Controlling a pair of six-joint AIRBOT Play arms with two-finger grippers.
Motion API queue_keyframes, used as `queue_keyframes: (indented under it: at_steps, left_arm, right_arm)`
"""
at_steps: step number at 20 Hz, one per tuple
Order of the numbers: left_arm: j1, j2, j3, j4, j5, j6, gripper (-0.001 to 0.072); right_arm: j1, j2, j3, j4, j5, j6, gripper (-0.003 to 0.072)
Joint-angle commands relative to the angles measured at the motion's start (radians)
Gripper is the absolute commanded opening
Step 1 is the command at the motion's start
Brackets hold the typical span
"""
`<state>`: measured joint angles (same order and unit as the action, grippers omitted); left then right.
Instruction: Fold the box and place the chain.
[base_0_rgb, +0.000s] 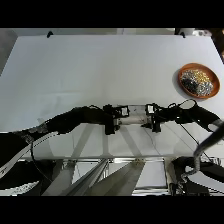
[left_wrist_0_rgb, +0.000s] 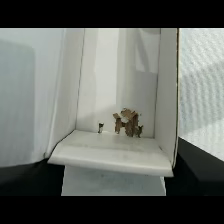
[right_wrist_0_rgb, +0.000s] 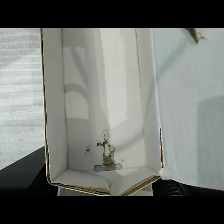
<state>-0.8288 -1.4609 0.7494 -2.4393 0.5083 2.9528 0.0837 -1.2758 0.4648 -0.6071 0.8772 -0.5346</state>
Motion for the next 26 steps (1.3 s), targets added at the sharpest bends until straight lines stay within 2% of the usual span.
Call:
queue_keyframes:
  at_steps: [1,15,18,19,20,21,22,23,26]
  left_arm:
    - [-0.002,-0.007,-0.001,0.011,0.012,-0.002,0.0153]
    - [-0.002,-0.007,-0.001,0.013,0.011,-0.002,0.0152]
    - [-0.002,-0.007,-0.001,0.013,0.011,-0.002,0.0153]
    - [-0.002,-0.007,-0.001,0.013,0.011,-0.002,0.0153]
    - [-0.002,-0.007,-0.001,0.014,0.011,-0.002,0.0153]
    - [-0.002,-0.007,-0.001,0.017,0.011,-0.002,0.0152]
    - [-0.002,-0.007,-0.001,0.016,0.006,-0.002,0.0152]
    - [-0.002,-0.007,-0.001,0.016,-0.001,-0.002,0.0152]
    - [-0.002,-0.007,-0.001,0.017,-0.001,-0.002,0.0152]
  right_arm:
    - [0.0,0.0,0.0,0.002,-0.003,0.003,0.0409]
    - [0.0,0.0,0.0,0.007,-0.002,0.003,0.0409]
    - [0.0,0.0,0.0,0.024,-0.012,0.003,0.0331]
    - [0.0,0.001,0.0,0.024,-0.006,0.004,0.0332]
    - [0.0,0.003,0.0,0.024,-0.002,0.007,0.0353]
    - [0.0,0.005,0.0,0.025,-0.002,0.015,0.0459]
    - [0.0,0.009,0.0,0.025,-0.003,0.016,0.0618]
    - [0.0,0.014,0.0,0.025,-0.004,0.036,0.0675]
    - [0.0,0.046,0.0,-0.05,-0.006,0.114,0.069]
